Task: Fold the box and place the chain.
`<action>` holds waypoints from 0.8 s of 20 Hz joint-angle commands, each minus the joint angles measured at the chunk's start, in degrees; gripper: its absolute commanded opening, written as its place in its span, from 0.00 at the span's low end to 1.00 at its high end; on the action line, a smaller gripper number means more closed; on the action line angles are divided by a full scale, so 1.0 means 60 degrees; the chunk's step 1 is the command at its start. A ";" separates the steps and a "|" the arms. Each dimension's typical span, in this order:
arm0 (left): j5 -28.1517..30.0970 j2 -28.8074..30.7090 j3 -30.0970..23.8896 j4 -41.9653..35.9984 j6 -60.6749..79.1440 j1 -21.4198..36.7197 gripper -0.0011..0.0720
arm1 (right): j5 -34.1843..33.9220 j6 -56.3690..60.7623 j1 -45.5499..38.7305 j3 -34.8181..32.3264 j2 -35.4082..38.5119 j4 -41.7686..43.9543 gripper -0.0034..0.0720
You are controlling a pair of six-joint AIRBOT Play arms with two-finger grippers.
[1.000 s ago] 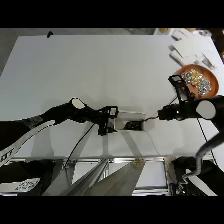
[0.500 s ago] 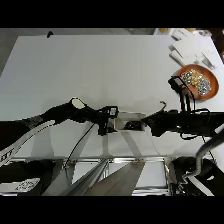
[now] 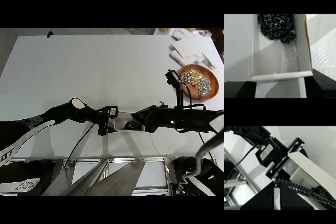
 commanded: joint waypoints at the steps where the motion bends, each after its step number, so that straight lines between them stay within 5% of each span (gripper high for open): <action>1: 0.0000 0.0004 0.0000 0.0000 0.0004 0.0007 0.55 | -0.0146 -0.0521 0.0164 0.0007 -0.0652 0.0707 0.06; 8: 0.0000 0.0004 0.0000 0.0000 0.0004 0.0007 0.55 | -0.0659 -0.0390 0.1173 0.0011 -0.1603 -0.0794 0.09; 10: 0.0004 0.0004 0.0000 0.0000 0.0007 0.0007 0.55 | -0.0572 -0.0401 0.1064 0.0055 -0.1639 -0.0962 0.39; 11: 0.0000 0.0004 0.0000 0.0000 0.0004 0.0007 0.55 | -0.0291 -0.0412 0.0812 0.0266 -0.1650 -0.1002 0.39; 14: 0.0000 0.0004 0.0000 0.0000 0.0004 0.0007 0.55 | 0.0896 -0.0433 -0.0794 0.1585 -0.1756 -0.1617 0.30; 16: 0.0004 0.0004 0.0000 0.0000 0.0004 0.0007 0.55 | 0.1147 -0.0433 -0.2138 0.2295 -0.1894 -0.2248 0.06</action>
